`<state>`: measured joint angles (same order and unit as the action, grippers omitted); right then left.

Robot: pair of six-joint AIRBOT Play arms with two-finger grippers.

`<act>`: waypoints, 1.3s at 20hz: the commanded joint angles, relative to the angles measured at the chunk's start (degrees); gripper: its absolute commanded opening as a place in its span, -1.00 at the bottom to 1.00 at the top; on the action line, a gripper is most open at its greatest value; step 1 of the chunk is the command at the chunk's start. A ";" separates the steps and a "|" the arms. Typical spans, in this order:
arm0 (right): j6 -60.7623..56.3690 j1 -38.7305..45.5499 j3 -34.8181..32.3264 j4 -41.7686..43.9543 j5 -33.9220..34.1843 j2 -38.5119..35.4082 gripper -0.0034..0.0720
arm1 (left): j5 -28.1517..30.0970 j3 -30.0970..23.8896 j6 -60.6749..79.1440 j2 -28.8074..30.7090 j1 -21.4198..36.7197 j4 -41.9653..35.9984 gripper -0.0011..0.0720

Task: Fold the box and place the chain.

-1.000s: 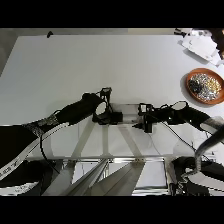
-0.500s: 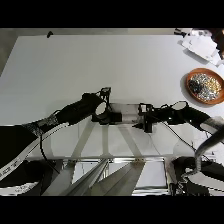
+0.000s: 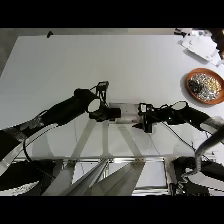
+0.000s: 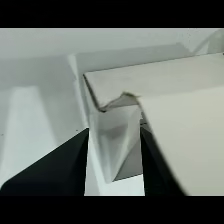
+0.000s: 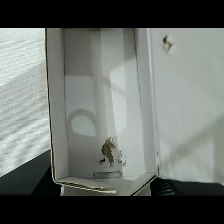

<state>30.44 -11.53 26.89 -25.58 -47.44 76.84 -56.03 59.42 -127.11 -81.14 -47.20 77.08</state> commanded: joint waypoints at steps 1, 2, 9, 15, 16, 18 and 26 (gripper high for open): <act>0.02 -0.02 0.00 -0.09 -0.11 0.02 -0.11 | -1.36 -0.68 2.25 2.40 1.64 1.18 -0.01; 0.02 -0.02 0.00 -0.07 -0.11 0.02 -0.11 | -1.53 -1.11 2.60 2.27 1.88 1.14 -0.01; 0.02 -0.02 0.00 -0.09 -0.11 0.02 -0.11 | -2.08 -1.18 2.58 -0.81 1.77 -3.10 -0.40; 0.02 -0.02 0.00 -0.07 -0.11 0.02 -0.11 | -9.62 6.62 2.16 -4.63 1.44 -2.45 -0.40; 0.02 -0.02 0.00 -0.07 -0.11 0.00 -0.11 | -11.56 8.00 2.16 -6.01 1.38 -2.45 -0.40; 0.02 -0.02 0.00 -0.07 -0.11 0.02 -0.11 | -13.79 9.20 2.16 -8.11 1.03 -2.45 -0.40; 0.02 -0.02 0.00 -0.07 -0.11 0.02 -0.11 | -12.28 9.18 -0.66 -10.62 0.92 0.13 -0.42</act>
